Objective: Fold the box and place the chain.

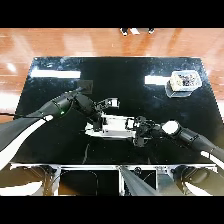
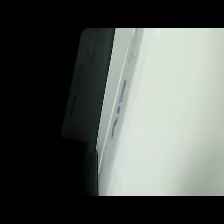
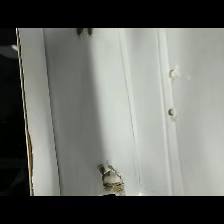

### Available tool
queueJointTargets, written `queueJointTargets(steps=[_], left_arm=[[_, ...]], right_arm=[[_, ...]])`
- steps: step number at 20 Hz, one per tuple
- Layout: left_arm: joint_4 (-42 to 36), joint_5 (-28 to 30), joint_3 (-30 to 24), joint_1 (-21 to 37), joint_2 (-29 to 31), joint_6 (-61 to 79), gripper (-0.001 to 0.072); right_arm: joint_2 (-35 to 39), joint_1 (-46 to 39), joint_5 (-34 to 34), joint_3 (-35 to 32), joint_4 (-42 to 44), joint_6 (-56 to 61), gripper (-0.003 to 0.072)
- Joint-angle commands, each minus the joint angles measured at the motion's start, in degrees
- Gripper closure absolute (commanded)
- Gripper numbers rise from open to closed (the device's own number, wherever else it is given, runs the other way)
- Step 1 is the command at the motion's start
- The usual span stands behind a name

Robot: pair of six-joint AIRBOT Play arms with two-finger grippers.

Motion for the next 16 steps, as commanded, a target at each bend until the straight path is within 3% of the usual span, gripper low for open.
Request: queueJointTargets(steps=[1, 10, 11, 12, 16], left_arm=[[0.02, 0.52, 0.07, -0.02, 0.02, -0.04, 0.0690], [0.02, 0.57, 0.07, -0.02, 0.02, -0.04, 0.0690], [0.02, 0.57, 0.07, -0.02, 0.02, -0.04, 0.0690], [0.02, 0.57, 0.07, -0.02, 0.02, -0.07, 0.0690], [0.00, 0.59, 0.07, -0.02, 0.02, -0.07, 0.0690]], right_arm=[[0.02, 0.04, -0.09, 0.00, 0.11, 0.00, 0.0017], [0.02, 0.04, -0.07, 0.00, 0.09, 0.00, 0.0018], [0.02, 0.04, -0.07, 0.00, 0.00, -0.02, 0.0077], [0.02, 0.04, -0.04, 0.00, -0.09, -0.02, 0.0199], [0.02, 0.04, -0.07, 0.00, -0.09, -0.04, 0.0188]])
